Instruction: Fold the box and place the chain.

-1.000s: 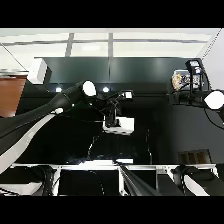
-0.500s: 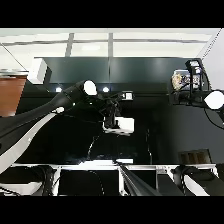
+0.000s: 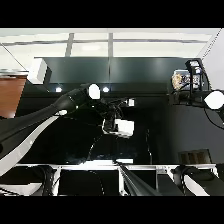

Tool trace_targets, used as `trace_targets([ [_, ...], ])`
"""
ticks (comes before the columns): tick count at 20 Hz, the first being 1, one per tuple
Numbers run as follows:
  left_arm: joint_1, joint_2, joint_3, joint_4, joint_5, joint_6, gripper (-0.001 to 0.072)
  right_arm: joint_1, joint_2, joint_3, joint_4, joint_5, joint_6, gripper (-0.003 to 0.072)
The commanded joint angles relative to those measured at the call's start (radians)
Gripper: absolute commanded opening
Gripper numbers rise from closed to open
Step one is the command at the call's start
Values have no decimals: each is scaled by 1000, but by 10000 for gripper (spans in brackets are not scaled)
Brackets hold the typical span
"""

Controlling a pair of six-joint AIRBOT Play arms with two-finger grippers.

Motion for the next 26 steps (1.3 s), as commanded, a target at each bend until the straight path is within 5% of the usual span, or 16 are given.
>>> trace_targets([
  [1, -10, -1, 1, 53, 3, -1, 706, 0, 0, 0, 0, 0, 0, 15],
  [8, -60, -37, -7, 129, 146, -28, 699, 0, 0, 0, 0, 0, 0, 15],
  [9, -66, -46, -7, 129, 156, -30, 614, 0, 0, 0, 0, 0, 0, 15],
  [11, -72, -47, -6, 133, 159, -106, 270, 0, 0, 0, 0, 0, 0, 15],
  [13, -61, -28, -6, 135, 140, -157, 111, 0, 0, 0, 0, 0, 0, 15],
  [18, 51, 135, -6, 175, 105, -412, 26, 0, 0, 0, 0, 0, 0, 15],
  [26, 565, 401, -7, 436, -53, -864, 24, 0, 0, 0, 0, 0, 0, 15],
])
